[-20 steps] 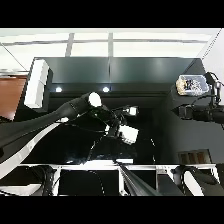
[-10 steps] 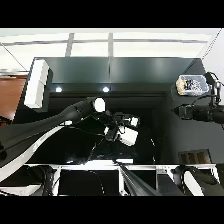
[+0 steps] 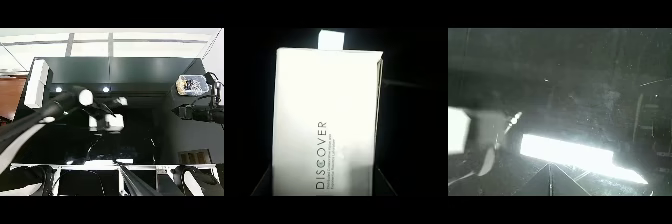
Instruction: Fold the box and place the chain.
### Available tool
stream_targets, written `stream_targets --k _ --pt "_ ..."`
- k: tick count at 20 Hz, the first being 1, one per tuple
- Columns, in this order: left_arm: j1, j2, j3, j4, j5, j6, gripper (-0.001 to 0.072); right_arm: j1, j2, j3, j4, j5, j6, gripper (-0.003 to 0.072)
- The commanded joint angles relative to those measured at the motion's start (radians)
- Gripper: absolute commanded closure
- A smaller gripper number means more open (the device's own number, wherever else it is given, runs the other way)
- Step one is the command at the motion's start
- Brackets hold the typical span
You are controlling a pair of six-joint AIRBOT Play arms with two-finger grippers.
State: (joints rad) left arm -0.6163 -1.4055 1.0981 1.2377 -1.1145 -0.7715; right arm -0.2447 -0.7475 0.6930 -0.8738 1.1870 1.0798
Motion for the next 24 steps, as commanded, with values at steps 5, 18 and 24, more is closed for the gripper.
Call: stream_targets --k 5,18,24 --pt "0.539 0.265 -0.142 0.275 -0.301 -0.468 0.0444 0.0 0.0 0.0 0.0 0.002 0.0 0.0672" --pt "1.177 0.352 -0.324 0.169 0.043 -0.376 0.0435 0.0 0.0 -0.002 0.001 -0.003 0.001 0.0672" --pt "1.18 0.348 -0.347 0.073 0.115 -0.171 0.0437 0.0 0.0 -0.002 0.001 -0.017 0.001 0.0672"
